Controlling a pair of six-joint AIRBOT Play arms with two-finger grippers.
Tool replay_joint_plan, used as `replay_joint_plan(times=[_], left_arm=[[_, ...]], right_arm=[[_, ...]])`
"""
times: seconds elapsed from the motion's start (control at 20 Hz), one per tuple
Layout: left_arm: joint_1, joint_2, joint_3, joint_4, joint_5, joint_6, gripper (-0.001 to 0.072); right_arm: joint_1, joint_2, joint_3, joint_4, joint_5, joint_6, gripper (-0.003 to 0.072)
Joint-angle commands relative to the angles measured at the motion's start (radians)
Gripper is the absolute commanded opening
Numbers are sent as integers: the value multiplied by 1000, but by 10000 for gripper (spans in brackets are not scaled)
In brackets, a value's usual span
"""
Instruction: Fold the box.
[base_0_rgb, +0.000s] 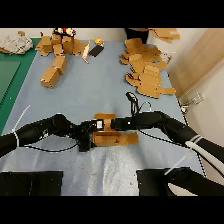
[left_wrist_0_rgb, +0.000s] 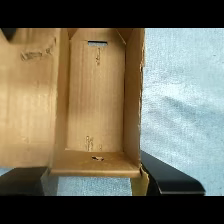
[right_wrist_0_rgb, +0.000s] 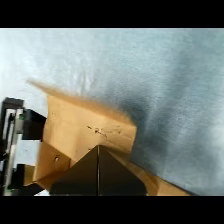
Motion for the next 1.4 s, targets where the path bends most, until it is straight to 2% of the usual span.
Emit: replay_joint_plan(times=[0.0,0.3,0.65,0.75,0.9,1.05,1.15,1.25,1.35], left_arm=[[-1,0,0,1,1,0,461],[-1,-1,0,1,2,0,461],[-1,-1,0,1,2,0,461],[-1,-1,0,1,2,0,461],[-1,-1,0,1,2,0,461],[-1,0,0,1,2,0,461],[-1,0,0,1,2,0,461],[-1,-1,0,1,2,0,461],[-1,0,0,1,2,0,461]], right_arm=[[0,-79,6,-6,-4,-32,6],[0,-121,6,-15,-3,-80,5],[-16,-103,21,-50,-7,-163,5],[-41,-53,50,-112,-53,-162,5],[-87,82,62,-311,-134,-80,5],[-116,197,62,-482,-286,-39,5],[-108,250,47,-437,-357,-97,5],[-79,296,0,-338,-413,-223,5],[-28,351,-67,-307,-459,-363,5]])
